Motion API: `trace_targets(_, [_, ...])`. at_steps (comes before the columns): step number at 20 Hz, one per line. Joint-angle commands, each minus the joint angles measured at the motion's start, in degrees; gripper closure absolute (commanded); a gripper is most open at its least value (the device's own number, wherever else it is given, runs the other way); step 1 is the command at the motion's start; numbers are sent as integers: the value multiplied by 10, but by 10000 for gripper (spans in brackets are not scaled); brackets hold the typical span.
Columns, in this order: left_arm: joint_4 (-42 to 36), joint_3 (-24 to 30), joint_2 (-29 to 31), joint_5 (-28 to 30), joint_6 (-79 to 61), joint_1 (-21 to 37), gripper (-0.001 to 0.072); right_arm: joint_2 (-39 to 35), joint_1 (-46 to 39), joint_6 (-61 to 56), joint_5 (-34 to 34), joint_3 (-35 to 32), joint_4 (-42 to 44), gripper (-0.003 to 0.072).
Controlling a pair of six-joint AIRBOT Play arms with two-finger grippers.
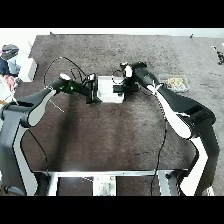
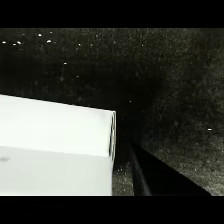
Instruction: Fold the box and place the chain.
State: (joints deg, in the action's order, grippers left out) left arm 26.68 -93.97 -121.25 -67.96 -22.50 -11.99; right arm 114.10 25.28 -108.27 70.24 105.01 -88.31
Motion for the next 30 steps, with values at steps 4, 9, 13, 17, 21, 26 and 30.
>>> trace_targets(4, [0, -1, 0, 0, 0, 0, 224, 6, 14, -14, -13, 1, -26, 354])
trace_targets(9, [0, -1, 0, 0, 0, 0, 224, 6, 19, -24, -7, 2, -35, 469])
trace_targets(13, [0, 0, 0, 0, 0, 0, 225, 6, 19, -36, 6, 2, -50, 482])
trace_targets(17, [0, 0, 0, 0, 0, 0, 225, 7, 19, -41, 5, 2, -50, 632])
trace_targets(21, [0, -1, 0, 0, 0, 0, 225, 7, 19, -42, 5, 2, -50, 653])
trace_targets(26, [0, -1, 0, 0, 0, 0, 225, -1, 19, -56, 4, 2, -45, 442])
trace_targets(30, [0, 0, 0, 0, 0, 0, 225, -11, 19, -48, 15, 3, -35, 143])
